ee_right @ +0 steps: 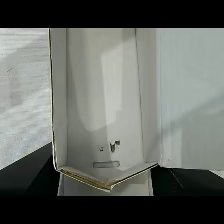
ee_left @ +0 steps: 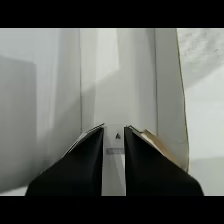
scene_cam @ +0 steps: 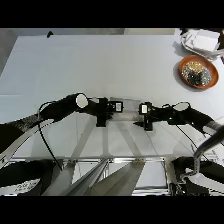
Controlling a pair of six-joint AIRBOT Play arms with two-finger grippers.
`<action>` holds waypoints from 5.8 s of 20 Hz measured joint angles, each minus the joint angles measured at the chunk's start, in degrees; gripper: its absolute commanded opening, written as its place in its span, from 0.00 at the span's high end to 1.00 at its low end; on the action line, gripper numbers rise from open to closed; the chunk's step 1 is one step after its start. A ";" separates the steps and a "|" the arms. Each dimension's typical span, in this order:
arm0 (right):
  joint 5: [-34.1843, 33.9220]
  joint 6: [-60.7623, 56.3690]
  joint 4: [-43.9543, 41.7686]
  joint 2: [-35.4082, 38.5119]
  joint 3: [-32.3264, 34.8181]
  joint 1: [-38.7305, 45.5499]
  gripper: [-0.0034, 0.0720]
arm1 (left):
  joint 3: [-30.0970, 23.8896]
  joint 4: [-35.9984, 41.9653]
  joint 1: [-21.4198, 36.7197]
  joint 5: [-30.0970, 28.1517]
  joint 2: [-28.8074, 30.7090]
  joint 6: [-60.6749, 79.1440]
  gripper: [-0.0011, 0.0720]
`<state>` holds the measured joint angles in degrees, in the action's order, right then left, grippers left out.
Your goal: Fold the box and place the chain.
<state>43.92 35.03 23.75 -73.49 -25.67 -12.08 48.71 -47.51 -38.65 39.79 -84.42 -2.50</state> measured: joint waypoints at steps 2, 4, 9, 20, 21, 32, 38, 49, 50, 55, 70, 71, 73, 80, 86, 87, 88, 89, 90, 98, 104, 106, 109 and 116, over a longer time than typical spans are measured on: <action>0.00 0.00 0.00 0.00 0.00 0.00 0.40 | 0.00 0.37 -0.66 -0.81 -0.52 -0.04 0.73; 0.02 0.00 0.00 0.00 0.00 0.00 0.40 | 0.00 0.74 -1.05 -1.14 -0.81 -0.11 0.54; 0.02 -0.02 -0.02 0.00 0.00 0.00 0.40 | 0.02 0.79 -1.36 -1.40 -1.05 -0.42 0.64; 0.02 0.09 0.00 0.00 0.00 -0.02 0.40 | -0.11 -0.57 4.22 8.22 6.10 -12.68 0.98; 0.02 -0.02 0.00 0.00 0.00 -0.02 0.40 | -0.11 -0.68 5.03 9.03 7.41 -14.43 0.98; 0.04 -0.02 0.00 0.00 0.00 -0.02 0.40 | -6.82 -1.31 17.51 15.96 19.67 -35.74 0.98; 0.04 -0.02 -0.02 0.00 0.00 -0.02 0.40 | -10.21 0.96 20.39 13.42 14.32 -48.65 0.98; 0.04 -0.02 -0.02 0.00 0.00 -0.02 0.40 | -10.73 8.11 16.85 7.45 4.72 -52.00 0.98; 0.04 -0.02 -0.02 0.00 0.00 -0.02 0.40 | -10.75 8.68 16.46 7.17 4.42 -52.04 0.98; 0.07 -0.02 -0.02 0.00 0.00 -0.02 0.40 | -9.51 11.17 14.71 6.47 4.48 -51.71 0.97; 0.04 -0.02 -0.02 0.00 0.00 -0.02 0.40 | -8.07 14.12 13.90 10.34 8.28 -49.16 0.65; 0.07 -0.02 -0.02 0.00 0.00 -0.02 0.40 | -8.07 14.75 13.77 10.54 8.33 -48.24 0.58; 0.04 -0.02 -0.02 0.00 0.00 -0.02 0.40 | -8.07 16.06 13.27 10.91 8.35 -46.49 0.57; 0.04 -0.02 -0.02 0.00 0.00 -0.02 0.40 | -8.04 17.94 11.06 9.40 8.37 -44.61 0.50; 0.04 -0.02 -0.02 0.00 0.00 -0.02 0.40 | -6.91 14.38 7.74 5.18 8.35 -51.49 0.46; 0.07 -0.02 -0.02 0.00 0.00 -0.02 0.40 | -6.27 12.70 7.28 4.76 8.31 -53.57 0.46; 0.04 -0.02 -0.02 0.00 0.00 -0.02 0.40 | -5.64 10.84 6.95 4.52 8.24 -55.71 0.46; 0.04 -0.02 -0.02 0.00 0.00 -0.02 0.40 | -4.96 8.63 6.69 4.24 8.17 -58.12 0.46; 0.04 -0.02 -0.02 0.00 0.00 -0.02 0.40 | -4.20 6.21 6.43 4.17 8.15 -60.78 0.46; 0.04 -0.02 -0.02 0.00 0.00 -0.02 0.40 | 2.16 -6.58 2.67 6.93 5.60 -75.23 0.46; 0.04 -0.02 -0.02 0.00 0.00 -0.02 0.40 | 6.43 -10.25 0.13 9.42 2.60 -81.64 0.46; 0.04 -0.04 -0.04 0.00 0.00 -0.02 0.40 | 7.23 -11.43 -0.39 9.75 2.29 -83.60 0.46; 0.04 -0.04 -0.04 0.00 0.00 -0.02 0.40 | 7.96 -13.53 -1.09 10.03 2.10 -87.23 0.46; 0.07 -0.02 -0.02 0.00 0.00 -0.02 0.40 | 13.27 -21.73 -3.98 15.72 -0.70 -98.86 0.46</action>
<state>43.99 35.00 23.73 -73.49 -25.67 -12.10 61.98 -69.23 -42.63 55.51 -85.12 -101.36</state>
